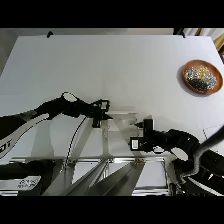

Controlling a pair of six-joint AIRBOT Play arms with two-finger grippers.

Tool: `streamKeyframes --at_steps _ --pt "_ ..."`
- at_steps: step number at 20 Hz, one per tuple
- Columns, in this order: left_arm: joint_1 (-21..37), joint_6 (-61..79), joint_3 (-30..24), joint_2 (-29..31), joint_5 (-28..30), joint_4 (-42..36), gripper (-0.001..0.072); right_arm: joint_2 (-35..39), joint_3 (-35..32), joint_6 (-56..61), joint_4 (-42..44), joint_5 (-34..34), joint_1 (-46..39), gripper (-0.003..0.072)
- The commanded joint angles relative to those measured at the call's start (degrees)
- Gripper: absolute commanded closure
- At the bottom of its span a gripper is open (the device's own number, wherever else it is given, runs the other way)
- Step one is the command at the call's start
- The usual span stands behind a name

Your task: Fold the box and place the chain.

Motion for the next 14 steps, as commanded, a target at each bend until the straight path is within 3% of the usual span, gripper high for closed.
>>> streamKeyframes --at_steps 1,6,9,14 --pt "0.00 0.02 0.02 -0.04 0.02 0.02 0.0697 -0.28 0.96 -1.75 0.00 -2.10 0.04 0.0071" --pt "0.00 0.02 0.02 -0.04 0.00 0.02 0.0697 -0.28 2.84 -2.75 1.14 -1.11 -1.25 0.0070" --pt "0.00 0.02 0.02 -0.02 0.02 0.00 0.0697 -0.28 4.35 -3.02 1.64 3.93 -6.32 0.0070" --pt "0.00 0.02 0.02 -0.04 0.02 0.02 0.0697 -0.33 6.19 -7.65 8.37 7.32 -10.51 0.0070"
